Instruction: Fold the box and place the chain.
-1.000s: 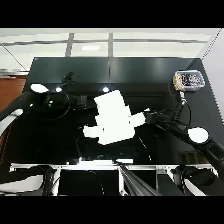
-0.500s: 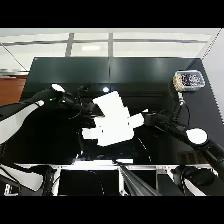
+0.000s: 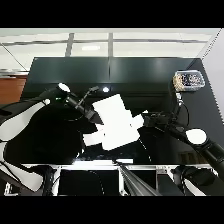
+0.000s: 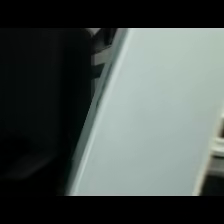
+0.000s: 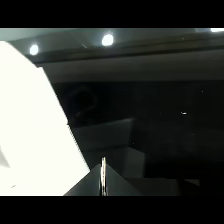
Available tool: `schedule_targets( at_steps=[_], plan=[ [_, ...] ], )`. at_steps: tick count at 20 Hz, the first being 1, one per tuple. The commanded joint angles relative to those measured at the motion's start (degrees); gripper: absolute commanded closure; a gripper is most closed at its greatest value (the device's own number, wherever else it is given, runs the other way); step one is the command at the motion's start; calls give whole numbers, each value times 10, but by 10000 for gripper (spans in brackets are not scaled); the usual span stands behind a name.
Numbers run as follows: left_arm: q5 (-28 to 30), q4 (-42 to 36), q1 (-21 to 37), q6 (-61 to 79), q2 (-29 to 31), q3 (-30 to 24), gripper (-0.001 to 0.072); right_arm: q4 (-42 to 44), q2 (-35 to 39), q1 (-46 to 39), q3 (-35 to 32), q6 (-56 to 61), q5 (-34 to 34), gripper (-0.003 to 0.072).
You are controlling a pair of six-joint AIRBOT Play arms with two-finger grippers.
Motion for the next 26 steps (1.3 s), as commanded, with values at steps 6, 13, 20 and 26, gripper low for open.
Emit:
schedule_targets(
  at_steps=[6, 13, 20, 26],
  plan=[
    [16, 10, -26, 39, 4, 28, 684, -18, 0, -1, 3, 2, 35, 221],
    [152, 45, -42, 82, 135, -16, 687, -401, 1, -60, 172, -96, 301, -8],
    [250, 145, -120, 226, 167, -57, 685, -378, -32, -18, 159, -241, 224, -28],
    [283, 167, -144, 258, 154, -57, 683, -356, -114, 64, 140, -352, 256, -20]
  ],
)
